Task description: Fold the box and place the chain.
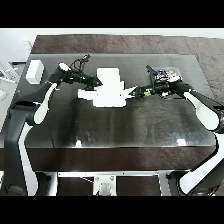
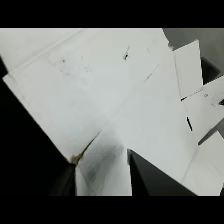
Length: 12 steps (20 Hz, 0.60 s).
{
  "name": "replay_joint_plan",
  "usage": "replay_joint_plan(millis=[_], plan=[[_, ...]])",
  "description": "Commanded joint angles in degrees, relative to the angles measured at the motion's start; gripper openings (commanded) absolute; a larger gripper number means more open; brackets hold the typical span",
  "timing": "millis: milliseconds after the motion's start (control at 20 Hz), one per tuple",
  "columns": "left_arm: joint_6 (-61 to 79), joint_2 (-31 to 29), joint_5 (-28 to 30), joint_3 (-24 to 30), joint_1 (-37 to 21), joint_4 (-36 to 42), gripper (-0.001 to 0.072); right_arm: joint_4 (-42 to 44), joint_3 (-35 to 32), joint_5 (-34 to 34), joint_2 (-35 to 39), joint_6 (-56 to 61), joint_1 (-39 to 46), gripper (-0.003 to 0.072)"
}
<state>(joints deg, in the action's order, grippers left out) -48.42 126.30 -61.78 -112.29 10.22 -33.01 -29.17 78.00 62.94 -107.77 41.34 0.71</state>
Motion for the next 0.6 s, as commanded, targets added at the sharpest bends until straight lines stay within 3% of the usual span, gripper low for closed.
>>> replay_joint_plan(millis=[0,50,250,300,350,550], plan=[[1.46,0.04,-0.68,-0.02,0.0,0.22,0.0343,-0.04,-0.02,0.11,-0.02,0.0,-0.04,0.0002],[2.01,0.04,-0.92,-0.02,-0.02,0.26,0.0235,-0.04,-0.02,0.11,-0.02,0.0,-0.04,0.0002],[3.19,0.07,-0.87,-0.02,-0.02,0.28,0.0165,-0.04,-0.02,0.13,-0.02,0.0,-0.04,0.0002],[3.98,0.07,-0.92,-0.02,-0.02,0.31,0.0087,-0.04,-0.02,0.11,-0.02,0.0,-0.04,0.0002],[4.68,0.07,-0.94,-0.02,-0.02,0.33,0.0057,-0.04,-0.02,0.11,-0.02,0.0,-0.04,0.0002],[10.91,0.28,-3.72,0.09,0.0,0.98,0.0019,0.07,0.0,0.13,-0.02,0.0,-0.02,0.0002]])
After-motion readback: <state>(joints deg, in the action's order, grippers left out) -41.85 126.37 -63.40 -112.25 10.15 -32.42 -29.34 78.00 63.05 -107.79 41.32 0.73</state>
